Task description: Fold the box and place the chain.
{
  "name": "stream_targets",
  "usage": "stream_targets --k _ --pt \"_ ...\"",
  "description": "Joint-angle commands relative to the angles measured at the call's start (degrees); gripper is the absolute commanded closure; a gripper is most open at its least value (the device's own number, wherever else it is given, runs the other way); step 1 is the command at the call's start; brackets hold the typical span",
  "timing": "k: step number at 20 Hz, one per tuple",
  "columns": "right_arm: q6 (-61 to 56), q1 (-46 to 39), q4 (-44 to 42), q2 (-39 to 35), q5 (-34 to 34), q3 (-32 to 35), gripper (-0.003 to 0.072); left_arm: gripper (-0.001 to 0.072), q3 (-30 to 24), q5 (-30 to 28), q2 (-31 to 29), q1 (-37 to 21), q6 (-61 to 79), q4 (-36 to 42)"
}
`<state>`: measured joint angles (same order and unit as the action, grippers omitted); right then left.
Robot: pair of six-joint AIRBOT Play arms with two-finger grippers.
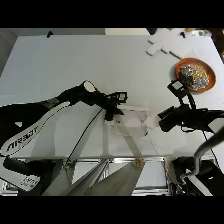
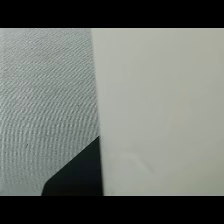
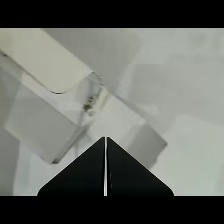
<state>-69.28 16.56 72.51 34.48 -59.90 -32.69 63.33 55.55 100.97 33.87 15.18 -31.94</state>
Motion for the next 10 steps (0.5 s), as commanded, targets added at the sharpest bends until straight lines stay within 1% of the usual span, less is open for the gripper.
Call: stream_targets --k 1,3,7,10 --pt "9.4 0.0 -9.0 0.0 -4.1 0.0 0.0673 0.0699 0.0 0.0 0.0 0.0 0.0 0.0" --pt "14.4 0.0 -12.8 0.0 -6.7 0.2 0.0673 0.0699 0.0 0.0 0.0 0.0 0.0 0.0" --pt "22.4 0.0 -17.7 0.9 -8.1 0.9 0.0673 0.0699 0.0 0.0 0.0 0.0 0.0 0.0" --pt "27.8 0.0 -19.3 2.1 -13.1 0.9 0.0672 0.0699 0.0 0.0 0.0 0.0 0.0 0.0"
